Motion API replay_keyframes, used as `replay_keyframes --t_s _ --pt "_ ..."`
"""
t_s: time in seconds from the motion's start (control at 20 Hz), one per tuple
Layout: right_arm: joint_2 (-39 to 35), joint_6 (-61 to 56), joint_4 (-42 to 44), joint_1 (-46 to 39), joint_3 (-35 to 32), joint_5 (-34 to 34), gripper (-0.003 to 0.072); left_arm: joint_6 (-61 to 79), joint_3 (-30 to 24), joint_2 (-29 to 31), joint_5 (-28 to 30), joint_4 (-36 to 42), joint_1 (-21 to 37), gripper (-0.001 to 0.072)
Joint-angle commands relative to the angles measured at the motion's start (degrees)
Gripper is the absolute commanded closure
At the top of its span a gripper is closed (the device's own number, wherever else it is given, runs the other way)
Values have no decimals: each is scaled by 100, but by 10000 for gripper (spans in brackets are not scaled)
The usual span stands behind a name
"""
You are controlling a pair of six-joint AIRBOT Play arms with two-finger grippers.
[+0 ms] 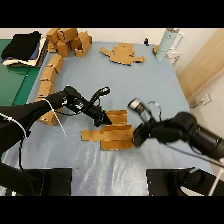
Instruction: Fold the box.
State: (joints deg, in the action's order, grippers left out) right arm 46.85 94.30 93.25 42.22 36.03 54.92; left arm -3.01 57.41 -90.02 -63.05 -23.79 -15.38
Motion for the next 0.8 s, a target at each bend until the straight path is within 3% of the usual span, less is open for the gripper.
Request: replay_keyframes --t_s 0.0,0.05,0.1,0.4,0.75 --pt "-356 909 -199 1220 -723 -107 286 0 2 -4 2 -2 4 695" --pt "-317 1001 -203 1384 -861 -170 178 0 2 -4 0 -2 4 695" --pt "-256 1132 -251 1486 -970 -267 167 0 2 -4 0 -2 4 695" --pt "256 1220 -935 1517 -1021 -1443 166 0 2 -4 4 -2 4 695" --pt "584 1412 -1401 1517 -1010 -2212 174 0 2 -4 4 -2 4 695"
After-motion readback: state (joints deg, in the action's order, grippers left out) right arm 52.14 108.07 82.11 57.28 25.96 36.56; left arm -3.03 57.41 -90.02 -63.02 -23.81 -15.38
